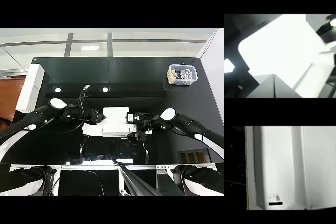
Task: Fold the box and place the chain.
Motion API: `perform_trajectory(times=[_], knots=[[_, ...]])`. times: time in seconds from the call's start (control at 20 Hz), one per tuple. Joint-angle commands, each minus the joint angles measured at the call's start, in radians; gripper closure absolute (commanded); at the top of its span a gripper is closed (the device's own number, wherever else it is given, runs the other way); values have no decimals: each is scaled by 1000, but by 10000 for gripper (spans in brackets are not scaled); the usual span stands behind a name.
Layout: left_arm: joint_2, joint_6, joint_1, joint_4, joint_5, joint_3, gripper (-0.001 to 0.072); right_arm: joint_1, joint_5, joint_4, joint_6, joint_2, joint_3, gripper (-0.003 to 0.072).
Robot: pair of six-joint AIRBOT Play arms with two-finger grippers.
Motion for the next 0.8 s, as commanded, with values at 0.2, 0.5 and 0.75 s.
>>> perform_trajectory(times=[0.2, 0.5, 0.75], knots=[[-29, -11, 31, 91, -132, 42, 691, 0, 8, -3, -5, -1, 0, 589], [220, 6, 100, 175, -163, 28, 690, 0, 8, -3, -5, -1, 0, 589], [313, 259, 95, 193, -293, -85, 689, 0, 8, -3, -5, -1, 0, 589]])
